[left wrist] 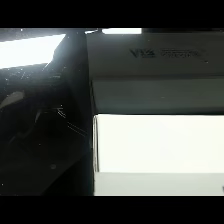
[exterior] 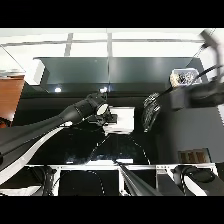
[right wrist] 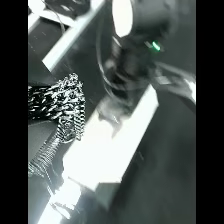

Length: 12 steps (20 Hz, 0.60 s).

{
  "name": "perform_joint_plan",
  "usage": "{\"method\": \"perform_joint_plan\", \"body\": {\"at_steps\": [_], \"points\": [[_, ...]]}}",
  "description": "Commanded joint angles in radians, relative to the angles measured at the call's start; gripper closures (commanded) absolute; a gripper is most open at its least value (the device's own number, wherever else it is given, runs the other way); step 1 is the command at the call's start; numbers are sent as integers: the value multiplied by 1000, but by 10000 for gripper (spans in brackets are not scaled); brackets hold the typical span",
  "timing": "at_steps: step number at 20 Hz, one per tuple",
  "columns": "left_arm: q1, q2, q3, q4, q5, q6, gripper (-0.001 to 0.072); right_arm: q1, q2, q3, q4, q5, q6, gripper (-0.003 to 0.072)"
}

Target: Fold the box and place the chain.

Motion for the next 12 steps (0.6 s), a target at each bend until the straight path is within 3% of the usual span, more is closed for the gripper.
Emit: {"method": "perform_joint_plan", "body": {"at_steps": [1,4,7,12], "points": [[1,0,0,0,-1,0,683,111,-16,-103,73,-138,9,677],[1,0,0,0,-4,0,684,156,-76,-103,83,-227,8,677],[1,0,0,0,-3,0,684,172,-157,-105,69,-228,6,676],[1,0,0,1,-3,0,684,179,-200,-138,-128,-217,43,676]]}}
